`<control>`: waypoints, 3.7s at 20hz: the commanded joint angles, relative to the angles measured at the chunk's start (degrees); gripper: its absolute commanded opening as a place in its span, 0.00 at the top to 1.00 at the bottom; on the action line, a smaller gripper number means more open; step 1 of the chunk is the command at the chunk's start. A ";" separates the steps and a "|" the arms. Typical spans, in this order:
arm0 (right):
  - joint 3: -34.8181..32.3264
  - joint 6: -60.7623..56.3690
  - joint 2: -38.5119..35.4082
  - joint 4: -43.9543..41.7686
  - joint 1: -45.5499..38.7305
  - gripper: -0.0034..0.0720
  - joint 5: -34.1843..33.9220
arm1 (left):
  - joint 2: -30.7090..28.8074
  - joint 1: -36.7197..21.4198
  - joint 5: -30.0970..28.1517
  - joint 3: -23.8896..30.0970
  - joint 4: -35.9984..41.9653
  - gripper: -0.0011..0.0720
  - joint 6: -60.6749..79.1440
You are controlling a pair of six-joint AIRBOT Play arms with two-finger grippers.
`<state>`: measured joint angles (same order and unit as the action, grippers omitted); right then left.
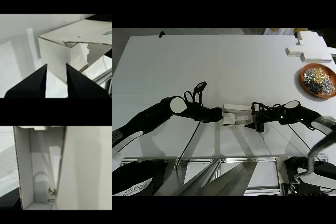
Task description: Fold the box and place the chain.
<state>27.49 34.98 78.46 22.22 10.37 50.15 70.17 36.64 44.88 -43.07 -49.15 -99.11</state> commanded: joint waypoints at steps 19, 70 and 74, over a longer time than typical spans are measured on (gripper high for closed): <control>0.02 -0.02 0.00 0.00 0.04 0.41 0.00 | 6.05 8.00 3.45 -9.33 -18.12 0.58 -20.55; 0.02 -0.02 0.00 0.00 0.04 0.41 0.02 | 25.77 15.76 24.11 -29.53 -35.76 0.98 -47.71; 0.02 -0.02 0.00 0.00 0.02 0.41 0.02 | 25.49 15.39 25.75 -29.55 -35.67 0.75 -45.66</control>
<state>27.49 34.87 78.48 22.17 10.39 50.15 95.98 52.23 68.36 -72.53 -84.55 -146.96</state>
